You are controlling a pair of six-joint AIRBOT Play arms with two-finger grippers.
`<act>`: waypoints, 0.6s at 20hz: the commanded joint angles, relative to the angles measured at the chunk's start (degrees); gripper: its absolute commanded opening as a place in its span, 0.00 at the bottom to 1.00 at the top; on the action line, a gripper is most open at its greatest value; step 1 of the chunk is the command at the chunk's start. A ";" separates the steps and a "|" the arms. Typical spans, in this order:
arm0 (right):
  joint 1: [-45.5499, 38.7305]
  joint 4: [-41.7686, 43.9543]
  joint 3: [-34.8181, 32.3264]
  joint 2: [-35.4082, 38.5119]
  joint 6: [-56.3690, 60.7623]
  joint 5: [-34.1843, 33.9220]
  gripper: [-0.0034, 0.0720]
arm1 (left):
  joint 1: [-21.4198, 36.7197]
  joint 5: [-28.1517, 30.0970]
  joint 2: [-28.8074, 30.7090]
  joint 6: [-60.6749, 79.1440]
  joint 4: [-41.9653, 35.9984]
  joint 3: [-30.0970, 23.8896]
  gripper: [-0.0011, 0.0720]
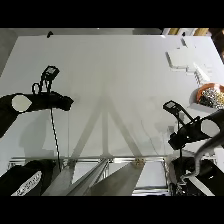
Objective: Fold the box and place the chain.
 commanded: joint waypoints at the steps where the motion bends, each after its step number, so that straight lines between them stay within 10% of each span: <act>1: -0.02 -0.04 -0.04 0.04 -0.52 -0.07 0.44 | -0.04 0.00 0.04 0.00 0.00 -0.02 0.58; 5: -0.02 -0.02 -0.04 0.04 0.52 -2.27 0.43 | -0.04 0.00 0.04 0.00 0.00 -0.02 0.58; 7: -0.02 -1.86 -0.04 0.04 7.63 -7.85 0.08 | -0.04 0.00 0.04 0.00 0.00 -0.02 0.58; 12: -4.57 -25.53 1.38 -0.50 18.36 -14.56 0.07 | -0.04 0.00 0.04 0.00 0.00 -0.02 0.58</act>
